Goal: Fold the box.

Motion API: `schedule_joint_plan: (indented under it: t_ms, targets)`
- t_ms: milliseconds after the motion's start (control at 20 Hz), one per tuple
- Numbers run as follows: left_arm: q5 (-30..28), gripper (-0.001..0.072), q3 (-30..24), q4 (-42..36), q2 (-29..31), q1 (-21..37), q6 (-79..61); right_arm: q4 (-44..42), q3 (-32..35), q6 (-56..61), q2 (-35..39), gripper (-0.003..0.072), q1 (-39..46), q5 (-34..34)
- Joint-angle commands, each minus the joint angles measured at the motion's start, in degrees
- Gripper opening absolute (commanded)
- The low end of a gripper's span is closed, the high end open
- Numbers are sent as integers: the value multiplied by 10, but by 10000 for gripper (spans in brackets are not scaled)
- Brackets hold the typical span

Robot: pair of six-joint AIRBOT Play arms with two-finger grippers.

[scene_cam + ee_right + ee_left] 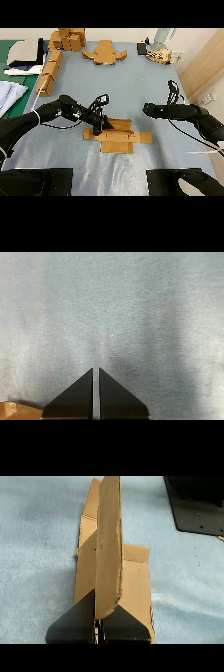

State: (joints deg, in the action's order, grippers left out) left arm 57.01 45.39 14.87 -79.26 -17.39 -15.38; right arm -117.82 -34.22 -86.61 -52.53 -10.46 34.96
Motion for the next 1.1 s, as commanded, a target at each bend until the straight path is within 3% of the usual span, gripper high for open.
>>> schedule_joint_plan:
  t_ms: [0,850,950,1050]
  targets:
    - [0,15,3,-3,0,0,3,0,0,0,0,58,0,0]
    - [-30,15,3,5,-23,0,11,0,0,0,0,58,0,9]
    - [-30,15,3,4,-23,0,11,-1,0,0,0,5,0,29]
    - [-30,15,3,4,-23,0,11,1,0,0,3,4,-2,53]
